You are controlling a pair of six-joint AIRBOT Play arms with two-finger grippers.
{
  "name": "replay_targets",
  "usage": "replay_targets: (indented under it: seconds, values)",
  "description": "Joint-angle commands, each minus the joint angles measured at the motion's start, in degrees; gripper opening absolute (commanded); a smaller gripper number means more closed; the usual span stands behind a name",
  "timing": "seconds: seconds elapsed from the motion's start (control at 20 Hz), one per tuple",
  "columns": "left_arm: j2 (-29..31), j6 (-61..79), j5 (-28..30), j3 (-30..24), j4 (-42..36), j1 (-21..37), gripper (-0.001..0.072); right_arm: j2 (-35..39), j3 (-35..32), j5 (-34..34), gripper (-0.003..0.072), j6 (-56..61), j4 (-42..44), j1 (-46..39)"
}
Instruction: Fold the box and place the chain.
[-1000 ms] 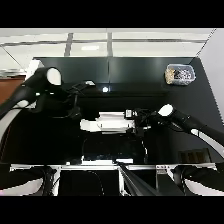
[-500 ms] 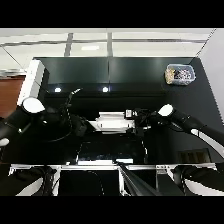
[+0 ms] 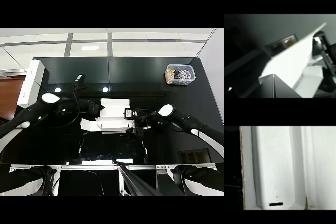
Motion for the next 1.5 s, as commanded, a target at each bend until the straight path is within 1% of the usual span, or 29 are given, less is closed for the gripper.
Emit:
replay_targets:
  seconds: [0.0, 0.05, 0.15, 0.2, 0.35, 0.45, 0.55, 0.6, 0.65, 0.7, 0.75, 0.8, 0.85, 0.95, 1.0, 1.05, 1.1, 1.25, 1.35, 1.45]
  values:
    - [-8.07, -11.69, -5.53, 7.04, 16.90, -0.28, 0.0024, -0.04, -0.02, 0.02, 0.0126, 0.00, 0.02, 0.04]
    - [-9.77, -13.14, -9.18, 8.70, 20.79, -0.72, 0.0024, -0.04, -0.02, 0.02, 0.0127, 0.00, 0.00, 0.04]
    - [-11.98, -12.17, -14.16, 10.62, 22.53, -1.42, 0.0024, -0.04, -0.02, 0.02, 0.0126, 0.00, 0.00, 0.04]
    - [-12.46, -11.58, -14.67, 10.88, 22.47, -1.40, 0.0024, -0.04, -0.02, 0.02, 0.0127, 0.00, 0.02, 0.04]
    - [-11.56, -11.13, -13.09, 11.89, 22.51, -0.68, 0.0023, -0.04, -0.02, 0.02, 0.0127, 0.00, 0.00, 0.04]
    - [-9.09, -11.19, -13.38, 13.77, 23.12, 0.50, 0.0023, -0.04, -0.02, 0.02, 0.0127, 0.00, 0.00, 0.04]
    - [-3.69, -11.39, -13.94, 14.05, 24.06, 2.25, 0.0022, -0.04, -0.02, 0.02, 0.0126, 0.00, 0.00, 0.04]
    - [-0.55, -11.43, -15.45, 13.62, 24.22, 3.23, 0.0022, -0.04, -0.02, 0.02, 0.0126, 0.00, 0.00, 0.04]
    - [2.89, -10.40, -17.90, 12.63, 24.26, 4.20, 0.0022, -0.04, -0.02, 0.02, 0.0127, 0.00, 0.00, 0.04]
    - [7.02, -8.20, -20.00, 10.34, 24.22, 5.18, 0.0022, -0.04, -0.02, 0.02, 0.0126, 0.00, 0.00, 0.04]
    - [11.65, -6.29, -20.76, 6.69, 24.20, 6.03, 0.0022, -0.04, -0.02, 0.02, 0.0127, 0.00, 0.00, 0.04]
    - [16.02, -4.76, -19.91, 2.47, 24.22, 6.67, 0.0022, -0.04, -0.02, 0.02, 0.0126, 0.00, 0.00, 0.04]
    - [20.57, 0.59, -17.99, -2.38, 25.57, 6.32, 0.0023, -0.04, -0.02, 0.02, 0.0127, 0.00, 0.00, 0.04]
    - [26.86, 21.57, -17.16, -10.16, 29.94, 3.08, 0.0037, -0.04, -0.02, 0.02, 0.0126, -0.02, -0.02, 0.04]
    - [28.44, 27.89, -15.28, -12.98, 31.56, 1.38, 0.0268, -0.04, -0.02, 0.02, 0.0127, 0.00, -0.02, 0.04]
    - [29.07, 29.51, -11.80, -15.02, 32.26, -0.59, 0.0680, -0.04, -0.02, 0.02, 0.0127, 0.00, -0.02, 0.04]
    - [28.74, 28.92, -7.82, -16.06, 33.31, -2.16, 0.0711, -0.04, -0.02, 0.02, 0.0127, 0.00, -0.02, 0.04]
    - [25.44, 28.85, 2.23, -15.89, 34.62, -5.95, 0.0710, -0.04, -0.02, 0.02, 0.0127, 0.00, -0.02, 0.04]
    - [20.81, 28.89, 2.56, -14.32, 32.02, -5.90, 0.0709, -0.04, -0.02, 0.02, 0.0127, 0.00, 0.00, 0.04]
    - [15.93, 29.94, 1.88, -11.69, 32.13, -5.90, 0.0709, -0.04, -0.02, 0.02, 0.0126, 0.00, -0.02, 0.04]
